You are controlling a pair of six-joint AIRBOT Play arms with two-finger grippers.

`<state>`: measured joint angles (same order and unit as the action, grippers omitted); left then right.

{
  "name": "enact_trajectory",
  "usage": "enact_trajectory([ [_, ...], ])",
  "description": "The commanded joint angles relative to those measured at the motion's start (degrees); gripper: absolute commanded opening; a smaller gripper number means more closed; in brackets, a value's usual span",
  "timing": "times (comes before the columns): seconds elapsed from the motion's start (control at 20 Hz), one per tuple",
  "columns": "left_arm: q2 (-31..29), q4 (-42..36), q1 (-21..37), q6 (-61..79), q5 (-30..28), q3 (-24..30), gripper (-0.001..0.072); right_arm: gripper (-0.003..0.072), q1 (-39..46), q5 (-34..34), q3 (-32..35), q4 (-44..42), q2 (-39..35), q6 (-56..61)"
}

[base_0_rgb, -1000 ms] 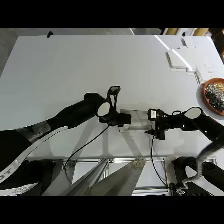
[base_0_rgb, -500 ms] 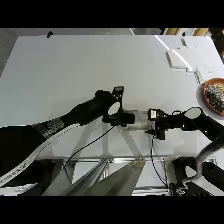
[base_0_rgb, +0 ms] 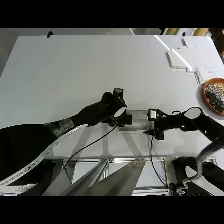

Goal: Fold the box and place the chain.

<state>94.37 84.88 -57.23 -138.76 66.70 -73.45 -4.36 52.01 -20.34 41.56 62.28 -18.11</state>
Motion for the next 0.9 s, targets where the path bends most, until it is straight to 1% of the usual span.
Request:
enact_trajectory([
  [0.0,0.8,0.8,-0.4,-2.1,0.6,-0.3,0.0208,0.0297,0.0,-0.5,0.0,0.0,0.0,0.0],
  [0.4,2.6,0.8,-0.5,-1.6,0.8,-2.3,0.0207,0.0297,0.1,-0.3,0.0,0.4,0.0,0.0],
  [0.5,3.3,0.4,-0.9,-1.6,0.7,-2.4,0.0193,0.0297,0.1,-0.4,0.0,0.4,0.0,0.0],
  [0.55,3.7,0.2,-0.9,-1.6,0.9,-2.4,0.0119,0.0297,0.1,-0.4,0.0,0.4,0.0,0.0],
  [0.7,3.8,0.0,-0.8,-1.6,0.9,-2.4,0.0006,0.0297,0.1,-0.4,0.0,0.4,0.0,0.0],
  [0.85,3.8,0.0,-0.8,-1.6,1.4,-2.4,-0.0001,0.0297,0.1,-0.4,0.0,0.4,0.0,0.0],
])
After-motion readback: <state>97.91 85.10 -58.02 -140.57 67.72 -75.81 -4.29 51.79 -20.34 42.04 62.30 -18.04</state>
